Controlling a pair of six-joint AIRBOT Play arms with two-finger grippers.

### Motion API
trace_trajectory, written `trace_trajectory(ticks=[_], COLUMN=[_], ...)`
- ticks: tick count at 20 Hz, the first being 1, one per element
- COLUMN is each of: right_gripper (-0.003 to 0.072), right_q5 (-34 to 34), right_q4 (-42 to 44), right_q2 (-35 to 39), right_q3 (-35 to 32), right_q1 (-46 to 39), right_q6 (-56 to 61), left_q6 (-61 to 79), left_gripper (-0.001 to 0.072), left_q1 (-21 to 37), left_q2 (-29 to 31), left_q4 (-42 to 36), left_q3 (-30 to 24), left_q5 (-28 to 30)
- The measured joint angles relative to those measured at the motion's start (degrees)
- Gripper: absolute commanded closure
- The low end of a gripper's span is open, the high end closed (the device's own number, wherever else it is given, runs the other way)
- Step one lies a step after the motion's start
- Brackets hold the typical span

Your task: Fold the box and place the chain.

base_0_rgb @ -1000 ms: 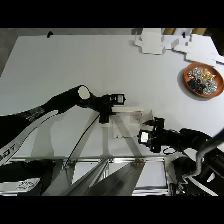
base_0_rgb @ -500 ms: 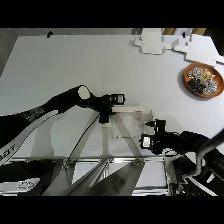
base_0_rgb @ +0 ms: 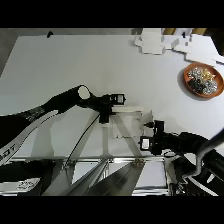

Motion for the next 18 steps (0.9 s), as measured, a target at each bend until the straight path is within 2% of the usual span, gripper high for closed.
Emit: trace_trajectory(ticks=[8, 18], right_gripper=[0.0000, 0.0001], right_q5=[-6.08, -11.28], right_q4=[-4.48, -5.31], right_q2=[-5.35, -8.09], right_q3=[-1.09, -1.14], right_q1=[3.28, -0.22], right_q6=[0.00, 0.00], left_q6=[0.00, 0.00], left_gripper=[0.0701, 0.0701], left_q1=[0.00, 0.00], left_q2=[0.00, 0.00], left_q4=[0.02, 0.02], left_q3=[0.00, 0.00], left_q5=[0.00, 0.00])
